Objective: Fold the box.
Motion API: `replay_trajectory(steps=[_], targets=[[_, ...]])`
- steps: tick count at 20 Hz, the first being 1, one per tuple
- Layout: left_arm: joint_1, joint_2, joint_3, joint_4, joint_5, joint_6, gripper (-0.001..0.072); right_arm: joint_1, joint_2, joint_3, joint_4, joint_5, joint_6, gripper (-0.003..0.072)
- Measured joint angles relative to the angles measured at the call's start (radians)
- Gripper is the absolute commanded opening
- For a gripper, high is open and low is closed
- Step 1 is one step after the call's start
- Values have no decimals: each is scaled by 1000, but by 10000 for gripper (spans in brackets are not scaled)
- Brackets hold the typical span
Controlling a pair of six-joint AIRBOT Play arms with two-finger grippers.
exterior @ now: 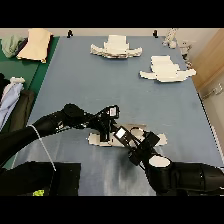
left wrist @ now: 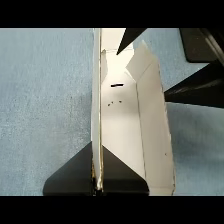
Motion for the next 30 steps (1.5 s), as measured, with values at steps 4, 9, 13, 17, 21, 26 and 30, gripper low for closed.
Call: replay_trajectory(steps=[4,9,13,17,21,26,30], targets=[[0,0,0,0,0,0,13,0,15,5,-9,-24,19,715],[0,0,0,0,0,0,13,-53,130,-45,-5,-13,-29,716],[0,0,0,0,0,0,13,-195,264,-115,61,100,-218,716],[0,0,0,0,0,0,13,-434,335,-147,250,253,-597,716],[0,0,0,0,0,0,13,-725,346,-156,619,338,-1158,715],[0,0,0,0,0,0,13,-967,286,-158,1007,349,-1689,715],[0,0,0,0,0,0,13,-1020,196,-158,1127,343,-1842,716]])
